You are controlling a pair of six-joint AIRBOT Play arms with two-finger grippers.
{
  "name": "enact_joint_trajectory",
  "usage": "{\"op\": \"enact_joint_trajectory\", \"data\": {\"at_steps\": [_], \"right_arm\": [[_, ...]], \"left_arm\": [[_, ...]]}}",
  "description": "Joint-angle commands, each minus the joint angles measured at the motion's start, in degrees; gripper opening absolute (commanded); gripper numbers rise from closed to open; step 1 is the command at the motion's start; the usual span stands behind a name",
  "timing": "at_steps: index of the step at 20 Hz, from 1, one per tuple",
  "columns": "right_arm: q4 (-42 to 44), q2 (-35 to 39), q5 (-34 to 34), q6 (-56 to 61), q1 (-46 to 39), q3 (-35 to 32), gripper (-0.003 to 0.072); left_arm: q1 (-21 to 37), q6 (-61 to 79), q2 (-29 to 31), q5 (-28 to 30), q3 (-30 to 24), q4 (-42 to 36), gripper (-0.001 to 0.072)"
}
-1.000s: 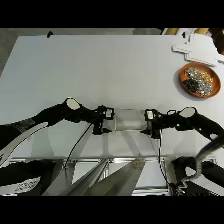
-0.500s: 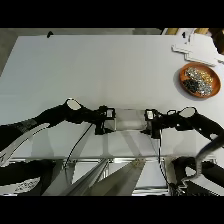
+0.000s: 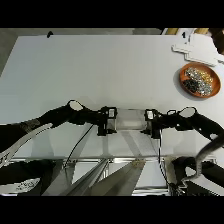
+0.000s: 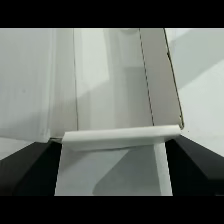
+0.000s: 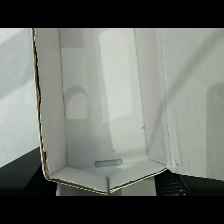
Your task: Fold the box and place the chain.
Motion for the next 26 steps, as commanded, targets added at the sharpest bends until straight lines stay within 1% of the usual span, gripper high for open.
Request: {"op": "enact_joint_trajectory", "data": {"at_steps": [1, 5, 11, 12, 13, 14, 15, 16, 26], "right_arm": [[0.0, 0.0, 0.0, 0.0, 0.0, 0.0, 0.0320], [0.0, 0.0, 0.0, 0.0, 0.0, 0.0, 0.0320], [0.0, 0.0, 0.0, 0.0, 0.0, 0.0, 0.0320], [0.0, 0.0, 0.0, 0.0, 0.0, 0.0, 0.0320], [0.0, 0.0, 0.0, 0.0, 0.0, 0.0, 0.0320], [0.0, 0.0, 0.0, 0.0, 0.0, 0.0, 0.0320], [0.0, 0.0, 0.0, 0.0, 0.0, 0.0, 0.0320], [0.0, 0.0, 0.0, 0.0, 0.0, 0.0, 0.0320], [0.0, 0.0, 0.0, 0.0, 0.0, 0.0, 0.0320]], "left_arm": [[-0.7, -1.3, -1.0, 0.1, 0.9, 0.2, 0.0695], [-1.3, -2.5, -2.2, 0.1, 2.5, 0.7, 0.0694], [-1.3, -2.5, -2.2, 0.1, 2.5, 0.8, 0.0687], [-1.4, -2.5, -2.2, 0.1, 2.5, 0.9, 0.0665], [-1.5, -2.5, -2.2, 0.0, 2.5, 1.1, 0.0532], [-1.6, -2.5, -2.2, 0.0, 2.5, 1.4, 0.0358], [-1.7, -2.5, -2.2, -0.2, 2.5, 1.8, 0.0243], [-1.6, -2.4, -2.2, -0.3, 2.5, 1.8, 0.0172], [-1.6, -2.5, -2.2, -0.4, 2.5, 1.8, 0.0170]]}}
